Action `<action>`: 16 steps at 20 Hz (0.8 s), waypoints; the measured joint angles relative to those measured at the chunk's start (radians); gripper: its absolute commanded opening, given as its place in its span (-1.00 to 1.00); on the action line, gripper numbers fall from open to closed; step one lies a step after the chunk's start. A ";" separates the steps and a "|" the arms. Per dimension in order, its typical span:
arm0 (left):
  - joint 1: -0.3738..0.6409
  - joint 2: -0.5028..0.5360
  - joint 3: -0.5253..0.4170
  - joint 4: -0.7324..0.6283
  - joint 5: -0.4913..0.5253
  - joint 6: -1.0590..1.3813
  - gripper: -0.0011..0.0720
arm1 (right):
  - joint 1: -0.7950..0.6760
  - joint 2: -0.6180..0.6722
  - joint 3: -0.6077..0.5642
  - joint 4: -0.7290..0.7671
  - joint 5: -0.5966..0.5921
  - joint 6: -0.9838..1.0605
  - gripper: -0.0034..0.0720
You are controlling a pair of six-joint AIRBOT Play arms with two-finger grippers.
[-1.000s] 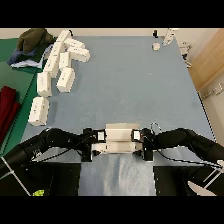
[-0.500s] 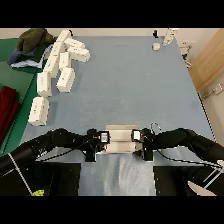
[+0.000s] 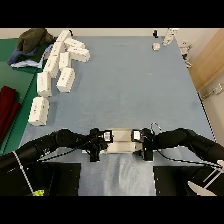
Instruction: Fold the box.
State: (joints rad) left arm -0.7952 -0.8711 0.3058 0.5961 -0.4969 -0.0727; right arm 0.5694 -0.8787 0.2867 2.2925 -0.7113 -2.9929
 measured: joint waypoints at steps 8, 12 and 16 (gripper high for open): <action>-0.003 -0.005 0.001 -0.021 0.005 0.003 0.28 | 0.000 0.000 0.000 -0.001 0.000 0.000 0.44; -0.003 -0.003 0.001 -0.017 -0.001 -0.033 -0.93 | 0.000 0.000 0.000 -0.001 0.000 0.000 0.44; -0.003 0.023 0.004 0.069 -0.040 -0.195 -0.93 | 0.000 0.000 0.000 -0.001 0.000 0.000 0.44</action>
